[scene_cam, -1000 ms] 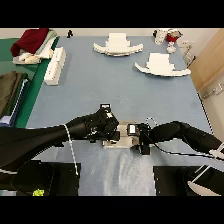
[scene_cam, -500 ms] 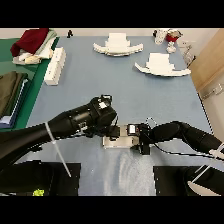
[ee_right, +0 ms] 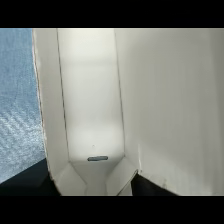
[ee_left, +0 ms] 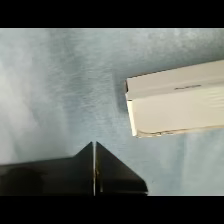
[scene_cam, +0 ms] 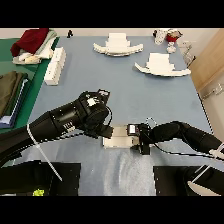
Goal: Fold the box.
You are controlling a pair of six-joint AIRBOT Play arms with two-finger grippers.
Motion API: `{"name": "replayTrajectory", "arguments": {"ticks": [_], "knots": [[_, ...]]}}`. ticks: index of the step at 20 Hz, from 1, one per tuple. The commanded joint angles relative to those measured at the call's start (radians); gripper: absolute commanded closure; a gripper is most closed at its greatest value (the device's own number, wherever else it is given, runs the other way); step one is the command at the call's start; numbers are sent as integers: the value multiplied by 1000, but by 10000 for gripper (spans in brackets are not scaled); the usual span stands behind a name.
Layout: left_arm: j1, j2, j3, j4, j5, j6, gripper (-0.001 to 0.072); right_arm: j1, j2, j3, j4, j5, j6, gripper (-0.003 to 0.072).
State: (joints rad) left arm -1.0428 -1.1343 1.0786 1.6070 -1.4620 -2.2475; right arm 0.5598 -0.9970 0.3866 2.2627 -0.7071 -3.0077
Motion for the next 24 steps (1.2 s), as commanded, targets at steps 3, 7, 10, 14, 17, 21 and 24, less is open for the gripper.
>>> {"name": "replayTrajectory", "arguments": {"ticks": [3, 7, 10, 14, 17, 21, 24], "knots": [[39, 96, -90, -194, 158, 437, 695, 1, 0, 0, 0, 0, 0, 135], [242, 291, -311, -384, 271, 937, 665, 1, 0, 0, 0, 0, 0, 135], [438, 337, -438, -483, 313, 1379, 11, 1, 0, 0, 0, 0, 0, 135], [552, 306, -543, -620, 513, 1765, 11, 1, 0, 0, 0, 0, 0, 135], [550, 269, -630, -815, 743, 2079, 11, 1, 0, 0, 0, 0, 0, 135], [550, 233, -707, -999, 766, 2460, 11, 1, 0, 0, 0, 0, 0, 136], [550, 218, -723, -1011, 765, 2461, 11, 1, 0, 0, 0, 0, 0, 136]]}}
